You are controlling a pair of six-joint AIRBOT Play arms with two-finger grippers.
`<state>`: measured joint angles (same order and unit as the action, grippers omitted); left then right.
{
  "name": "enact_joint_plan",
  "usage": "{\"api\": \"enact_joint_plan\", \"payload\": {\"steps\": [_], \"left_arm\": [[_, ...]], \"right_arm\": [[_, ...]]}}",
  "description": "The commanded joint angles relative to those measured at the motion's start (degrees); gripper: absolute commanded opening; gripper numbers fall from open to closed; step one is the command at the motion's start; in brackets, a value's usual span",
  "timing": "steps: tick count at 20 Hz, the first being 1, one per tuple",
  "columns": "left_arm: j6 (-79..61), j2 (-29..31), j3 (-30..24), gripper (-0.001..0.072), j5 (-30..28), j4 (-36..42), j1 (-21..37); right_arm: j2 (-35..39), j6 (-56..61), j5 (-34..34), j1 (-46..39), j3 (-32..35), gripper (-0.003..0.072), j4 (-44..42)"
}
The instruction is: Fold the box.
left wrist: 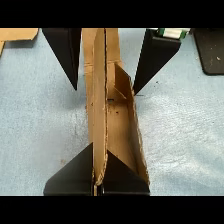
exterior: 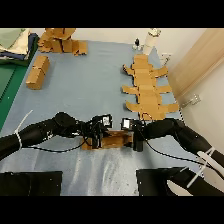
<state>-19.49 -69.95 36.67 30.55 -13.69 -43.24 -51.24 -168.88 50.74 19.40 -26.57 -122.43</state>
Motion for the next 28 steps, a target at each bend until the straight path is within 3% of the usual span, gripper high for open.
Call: {"api": "enact_joint_plan", "payload": {"steps": [1,28], "left_arm": [[0.0,0.0,0.1,0.0013,0.0,0.0,0.0],[0.0,0.0,0.1,0.0013,0.0,0.0,0.0]], "right_arm": [[-5.4,-3.1,2.3,-0.7,-1.6,0.0716,-2.5],[-7.0,-3.7,-1.4,2.5,-1.2,0.0709,2.6]]}}
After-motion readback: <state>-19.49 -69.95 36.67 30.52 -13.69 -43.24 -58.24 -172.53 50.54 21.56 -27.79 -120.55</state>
